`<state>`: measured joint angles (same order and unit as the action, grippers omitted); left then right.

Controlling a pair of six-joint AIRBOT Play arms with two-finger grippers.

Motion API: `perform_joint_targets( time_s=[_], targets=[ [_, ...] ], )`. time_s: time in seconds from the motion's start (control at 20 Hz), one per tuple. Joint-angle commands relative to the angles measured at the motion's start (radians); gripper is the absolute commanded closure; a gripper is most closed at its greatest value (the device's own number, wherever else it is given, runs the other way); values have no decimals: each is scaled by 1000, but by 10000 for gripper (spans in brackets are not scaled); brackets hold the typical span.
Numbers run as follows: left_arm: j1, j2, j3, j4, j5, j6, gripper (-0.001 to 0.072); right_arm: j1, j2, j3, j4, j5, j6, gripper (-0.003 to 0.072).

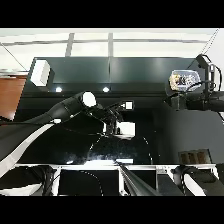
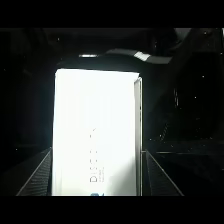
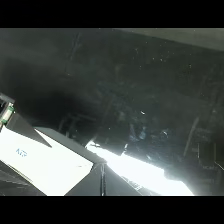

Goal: Fold the box and place the chain.

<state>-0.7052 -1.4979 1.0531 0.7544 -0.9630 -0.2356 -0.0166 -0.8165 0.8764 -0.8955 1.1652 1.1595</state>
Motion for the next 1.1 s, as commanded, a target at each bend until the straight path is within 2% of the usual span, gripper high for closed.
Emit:
perform_joint_targets(
  time_s=[0.0, 0.6, 0.8, 1.05],
  targets=[
    [-19, -1, 1, 28, 19, 0, -8, 0, 0, 1, 0, 0, 0, 677],
    [-29, -16, -3, 98, 21, -1, -8, 0, 0, 1, 1, 0, 0, 677],
    [-29, -43, -3, 139, 70, 0, -8, 0, 0, 1, 1, 0, 1, 678],
    [-52, -80, -3, 152, 84, 0, -6, 0, 0, 1, 1, 0, 2, 677]
  ],
)
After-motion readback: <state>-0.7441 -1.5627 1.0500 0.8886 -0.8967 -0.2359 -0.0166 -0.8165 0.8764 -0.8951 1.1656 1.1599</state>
